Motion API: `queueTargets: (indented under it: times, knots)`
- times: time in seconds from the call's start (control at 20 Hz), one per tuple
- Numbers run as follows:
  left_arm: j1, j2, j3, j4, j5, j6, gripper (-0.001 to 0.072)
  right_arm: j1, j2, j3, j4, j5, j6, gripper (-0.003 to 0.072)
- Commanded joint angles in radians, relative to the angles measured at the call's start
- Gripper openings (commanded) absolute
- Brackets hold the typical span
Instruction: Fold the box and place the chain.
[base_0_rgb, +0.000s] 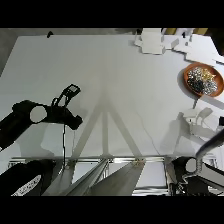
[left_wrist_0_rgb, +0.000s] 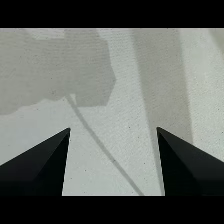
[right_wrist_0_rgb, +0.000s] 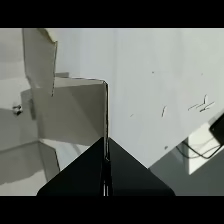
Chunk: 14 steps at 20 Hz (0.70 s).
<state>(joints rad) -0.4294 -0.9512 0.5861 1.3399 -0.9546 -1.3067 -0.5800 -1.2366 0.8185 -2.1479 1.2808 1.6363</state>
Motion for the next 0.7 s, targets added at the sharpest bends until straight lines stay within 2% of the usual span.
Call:
queueTargets:
  times: [0.0,0.25,0.45,0.55,0.65]
  knots:
    - [0.001,0.001,0.0,0.0,0.0,0.0,0.0595,0.123,0.122,0.0,0.09,0.028,-0.079,0.0015]
    - [0.001,0.001,0.0,0.0,0.0,0.0,0.0595,0.354,0.389,-0.026,0.451,0.004,-0.16,0.0015]
    - [0.001,0.001,0.0,0.0,0.0,0.0,0.0595,0.526,0.605,-0.153,0.723,-0.071,-0.148,0.0016]
    - [0.001,0.001,0.0,0.0,0.0,0.0,0.0595,0.622,0.684,-0.225,0.803,-0.117,-0.123,0.0016]
    - [0.001,0.001,0.0,0.0,0.0,0.0,0.0595,0.719,0.715,-0.276,0.824,-0.142,-0.075,0.0016]
